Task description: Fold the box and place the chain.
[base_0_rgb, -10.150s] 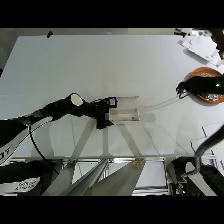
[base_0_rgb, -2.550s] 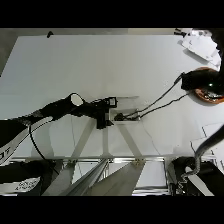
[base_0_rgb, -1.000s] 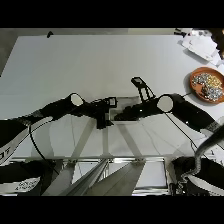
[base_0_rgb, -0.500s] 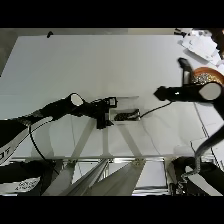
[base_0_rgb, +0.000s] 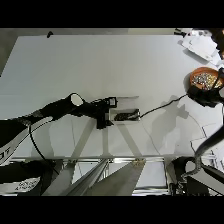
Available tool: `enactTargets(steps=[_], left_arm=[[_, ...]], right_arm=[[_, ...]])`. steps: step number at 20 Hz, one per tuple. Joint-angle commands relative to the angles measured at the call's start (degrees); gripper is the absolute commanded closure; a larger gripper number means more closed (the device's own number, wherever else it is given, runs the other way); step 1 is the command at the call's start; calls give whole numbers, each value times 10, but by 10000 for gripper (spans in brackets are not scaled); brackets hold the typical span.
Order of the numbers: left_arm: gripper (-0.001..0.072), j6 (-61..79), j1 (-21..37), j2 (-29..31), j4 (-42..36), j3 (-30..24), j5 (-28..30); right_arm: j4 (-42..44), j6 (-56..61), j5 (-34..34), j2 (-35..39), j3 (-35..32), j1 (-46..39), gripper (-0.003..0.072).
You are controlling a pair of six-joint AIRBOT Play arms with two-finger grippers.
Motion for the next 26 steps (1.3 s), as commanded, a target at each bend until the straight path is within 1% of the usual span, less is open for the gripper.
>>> enactTargets(steps=[1, 2, 3, 11, 14, 16, 18, 20, 23, 24, 26], left_arm=[[376, 0, 0, 0, 0, 0, 0], [376, 0, 0, 0, 0, 0, 0], [376, 0, 0, 0, 0, 0, 0], [376, 0, 0, 0, 0, 0, 0], [376, 0, 0, 0, 0, 0, 0], [376, 0, 0, 0, 0, 0, 0], [376, 0, 0, 0, 0, 0, 0], [376, 0, 0, 0, 0, 0, 0], [376, 0, 0, 0, 0, 0, 0], [376, 0, 0, 0, 0, 0, 0], [376, 0, 0, 0, 0, 0, 0]], right_arm=[[-33, 64, -78, -45, 0, -7, 295], [-40, 71, -102, -47, 0, -7, 357], [-42, 71, -124, -48, 0, -7, 381], [-46, 84, -185, -96, 0, 9, 386], [-46, 101, -194, -117, 0, 14, 396], [-46, 100, -203, -119, 0, 14, 505], [-46, 100, -216, -119, 0, 12, 514], [-47, 100, -222, -120, 0, 12, 572], [-51, 97, -224, -120, 0, 12, 606], [-52, 94, -224, -120, 0, 12, 675], [-53, 93, -224, -120, 0, 12, 674]])
